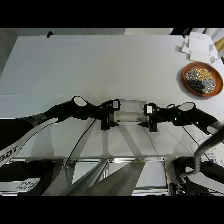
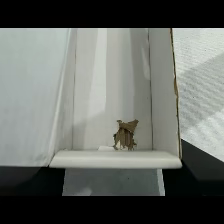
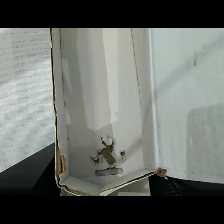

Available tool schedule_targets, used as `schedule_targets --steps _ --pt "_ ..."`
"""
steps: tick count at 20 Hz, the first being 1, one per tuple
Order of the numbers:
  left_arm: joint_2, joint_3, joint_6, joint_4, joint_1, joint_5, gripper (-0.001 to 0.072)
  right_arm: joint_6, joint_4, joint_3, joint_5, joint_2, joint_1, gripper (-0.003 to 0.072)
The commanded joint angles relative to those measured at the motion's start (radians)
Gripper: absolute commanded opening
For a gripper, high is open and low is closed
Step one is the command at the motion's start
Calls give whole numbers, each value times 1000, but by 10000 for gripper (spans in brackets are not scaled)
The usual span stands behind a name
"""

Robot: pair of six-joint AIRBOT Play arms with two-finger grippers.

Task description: Fold the box and place the chain.

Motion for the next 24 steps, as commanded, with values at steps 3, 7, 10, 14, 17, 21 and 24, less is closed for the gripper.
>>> schedule_targets --steps 3,7,10,14,17,21,24 --pt "0 0 0 0 -1 0 321 0 1 0 -3 0 0 413" --pt "0 0 0 0 -1 0 321 0 0 0 -3 0 0 413" --pt "0 0 0 0 -1 0 321 0 1 0 -1 0 0 413" --pt "0 0 0 0 -1 0 321 0 1 0 2 0 0 413" --pt "0 0 0 0 -1 0 321 8 0 0 1 0 0 412" --pt "0 0 0 0 -1 0 321 15 2 0 2 3 0 703" --pt "0 0 0 0 -1 0 321 74 -7 0 2 37 0 703"
